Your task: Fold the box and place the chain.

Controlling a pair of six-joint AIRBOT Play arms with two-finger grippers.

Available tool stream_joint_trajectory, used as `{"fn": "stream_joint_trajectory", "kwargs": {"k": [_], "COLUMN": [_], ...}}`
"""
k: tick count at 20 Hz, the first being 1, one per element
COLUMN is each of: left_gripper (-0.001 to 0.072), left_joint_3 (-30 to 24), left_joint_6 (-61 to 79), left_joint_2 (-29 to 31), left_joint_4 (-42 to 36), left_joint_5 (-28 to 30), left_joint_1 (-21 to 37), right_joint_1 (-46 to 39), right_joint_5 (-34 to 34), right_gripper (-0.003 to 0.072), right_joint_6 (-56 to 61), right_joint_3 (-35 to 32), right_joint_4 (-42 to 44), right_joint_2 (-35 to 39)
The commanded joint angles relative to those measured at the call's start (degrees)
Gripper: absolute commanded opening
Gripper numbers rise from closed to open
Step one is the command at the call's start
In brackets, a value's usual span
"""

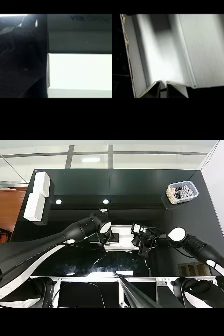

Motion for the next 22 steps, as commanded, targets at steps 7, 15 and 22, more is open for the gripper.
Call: {"fn": "stream_joint_trajectory", "kwargs": {"k": [7, 15, 22], "left_gripper": [0.0031, 0.0032, 0.0032], "left_joint_3": [0.04, 0.04, 0.04], "left_joint_6": [0.0, 0.0, -0.02], "left_joint_2": [0.02, 0.02, 0.02], "left_joint_4": [0.07, 0.24, 0.2], "left_joint_5": [0.35, 0.28, 0.28], "left_joint_1": [0.04, 0.04, 0.04], "right_joint_1": [0.04, -9.55, -36.74], "right_joint_5": [-2.34, 6.14, 13.62], "right_gripper": [0.0243, 0.0012, 0.0013], "right_joint_6": [0.66, 38.1, 70.75], "right_joint_3": [-0.02, 4.57, 3.04], "right_joint_4": [2.73, -15.23, -24.48], "right_joint_2": [-0.02, 3.82, 3.06]}}
